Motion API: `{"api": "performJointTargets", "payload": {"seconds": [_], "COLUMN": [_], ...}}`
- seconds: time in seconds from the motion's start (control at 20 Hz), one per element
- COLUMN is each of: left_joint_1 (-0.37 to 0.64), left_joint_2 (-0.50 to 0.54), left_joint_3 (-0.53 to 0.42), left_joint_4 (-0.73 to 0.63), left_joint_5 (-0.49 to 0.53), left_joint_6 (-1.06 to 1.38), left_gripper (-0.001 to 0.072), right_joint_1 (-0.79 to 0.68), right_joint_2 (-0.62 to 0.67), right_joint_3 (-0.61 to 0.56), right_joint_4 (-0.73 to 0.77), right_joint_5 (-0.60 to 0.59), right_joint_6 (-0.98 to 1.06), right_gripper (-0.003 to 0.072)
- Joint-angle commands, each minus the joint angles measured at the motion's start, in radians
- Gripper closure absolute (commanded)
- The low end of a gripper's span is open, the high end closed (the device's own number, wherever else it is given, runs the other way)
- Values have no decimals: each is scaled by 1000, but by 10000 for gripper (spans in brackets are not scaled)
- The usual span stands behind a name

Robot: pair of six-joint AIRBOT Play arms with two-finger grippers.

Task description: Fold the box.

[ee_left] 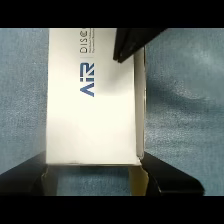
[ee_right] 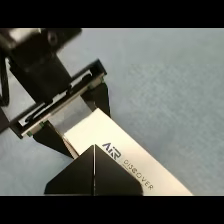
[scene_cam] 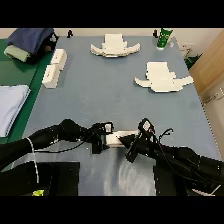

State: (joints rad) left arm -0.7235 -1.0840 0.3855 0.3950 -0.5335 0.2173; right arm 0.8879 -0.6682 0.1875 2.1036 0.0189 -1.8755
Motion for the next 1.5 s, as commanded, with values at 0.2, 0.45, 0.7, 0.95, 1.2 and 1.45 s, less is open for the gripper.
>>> {"api": "performJointTargets", "payload": {"seconds": [0.2, 0.45, 0.7, 0.95, 1.2, 1.45], "left_joint_1": [0, 0, 0, 0, 0, 11], "left_joint_2": [0, -1, 0, 0, 0, 12], "left_joint_3": [1, 1, 1, 1, 1, 1], "left_joint_4": [2, 2, 2, 2, 2, 2], "left_joint_5": [1, 1, 1, 0, 0, 4], "left_joint_6": [2, 2, 2, 2, 2, -22], "left_gripper": [246, 246, 246, 246, 246, 246], "right_joint_1": [-186, -460, -621, -633, -633, -633], "right_joint_2": [17, -91, -319, -435, -438, -438], "right_joint_3": [139, 425, 618, 650, 650, 650], "right_joint_4": [-116, -441, -539, -524, -492, -491], "right_joint_5": [-351, -875, -1241, -1264, -1258, -1258], "right_joint_6": [0, 253, 512, 560, 559, 559], "right_gripper": [682, 682, 661, 661, 663, 663]}}
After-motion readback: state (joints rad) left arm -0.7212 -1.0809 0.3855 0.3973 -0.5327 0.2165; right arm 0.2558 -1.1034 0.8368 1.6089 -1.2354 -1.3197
